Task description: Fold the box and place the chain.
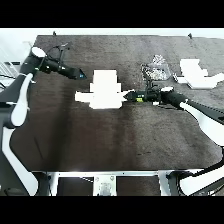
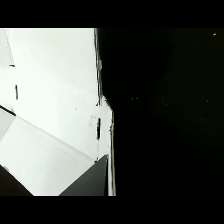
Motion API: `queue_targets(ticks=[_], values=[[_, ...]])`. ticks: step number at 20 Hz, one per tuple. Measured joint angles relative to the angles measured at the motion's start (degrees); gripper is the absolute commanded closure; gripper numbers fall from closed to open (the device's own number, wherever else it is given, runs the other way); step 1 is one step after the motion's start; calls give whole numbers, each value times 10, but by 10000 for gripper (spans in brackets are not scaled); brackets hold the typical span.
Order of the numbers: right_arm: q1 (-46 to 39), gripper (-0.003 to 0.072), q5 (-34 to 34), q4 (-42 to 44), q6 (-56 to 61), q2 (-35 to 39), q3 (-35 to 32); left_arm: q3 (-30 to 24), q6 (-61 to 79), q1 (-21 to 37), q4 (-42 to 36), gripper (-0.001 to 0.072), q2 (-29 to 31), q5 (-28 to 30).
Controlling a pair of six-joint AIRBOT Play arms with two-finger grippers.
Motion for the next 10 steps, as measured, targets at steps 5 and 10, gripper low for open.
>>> queue_targets(ticks=[5,10], values=[[0,675,0,0,3,0,-9,45,-6,-26,-6,232,-57,11],[0,676,0,0,-3,0,-11,53,7,-33,-30,232,-86,16]])
